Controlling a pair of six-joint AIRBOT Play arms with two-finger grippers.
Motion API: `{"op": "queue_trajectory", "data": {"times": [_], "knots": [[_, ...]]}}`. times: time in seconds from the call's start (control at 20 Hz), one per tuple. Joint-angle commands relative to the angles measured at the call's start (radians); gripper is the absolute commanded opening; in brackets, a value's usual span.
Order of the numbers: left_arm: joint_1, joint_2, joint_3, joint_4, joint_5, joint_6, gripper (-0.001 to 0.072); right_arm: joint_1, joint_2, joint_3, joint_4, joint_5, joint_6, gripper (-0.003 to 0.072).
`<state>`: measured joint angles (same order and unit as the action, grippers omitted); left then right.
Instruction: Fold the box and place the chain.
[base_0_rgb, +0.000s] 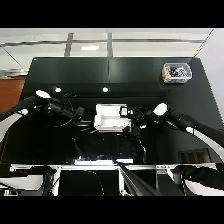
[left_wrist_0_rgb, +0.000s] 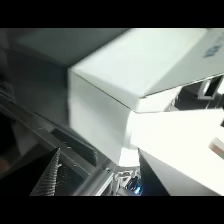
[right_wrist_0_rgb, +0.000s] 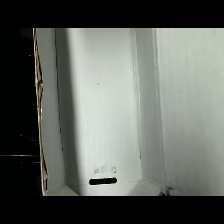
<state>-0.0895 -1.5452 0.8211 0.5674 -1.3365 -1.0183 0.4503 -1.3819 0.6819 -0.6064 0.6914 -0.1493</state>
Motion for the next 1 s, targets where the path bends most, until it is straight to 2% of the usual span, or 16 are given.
{"op": "queue_trajectory", "data": {"times": [0.0,0.15,0.4,0.45,0.55,0.7,0.75,0.95], "knots": [[-0.072,0.0,0.039,0.005,0.025,-0.069,0.0549,0.0,0.0,0.0,0.0,0.0,0.0,0.0247],[-0.117,0.0,0.092,0.05,0.048,-0.169,0.0544,0.0,0.0,0.0,0.0,0.0,0.0,0.0248],[-0.205,0.006,0.208,0.34,0.049,-0.404,0.0537,0.0,0.0,0.0,0.0,0.0,0.0,0.0247],[-0.224,0.006,0.227,0.367,0.049,-0.433,0.0536,0.0,0.0,0.0,0.0,0.0,0.0,0.0247],[-0.264,0.006,0.257,0.395,0.054,-0.481,0.0453,0.0,0.0,0.0,0.0,0.0,0.0,0.0247],[-0.317,0.006,0.292,0.407,0.054,-0.523,0.0439,0.0,0.0,0.0,0.0,0.0,0.0,0.0247],[-0.333,0.006,0.302,0.435,0.055,-0.559,0.0403,0.0,0.0,0.0,0.0,0.0,0.0,0.0247],[-0.392,0.006,0.317,0.532,0.054,-0.682,0.0394,0.0,0.0,0.0,0.0,0.0,0.0,0.0247]]}}
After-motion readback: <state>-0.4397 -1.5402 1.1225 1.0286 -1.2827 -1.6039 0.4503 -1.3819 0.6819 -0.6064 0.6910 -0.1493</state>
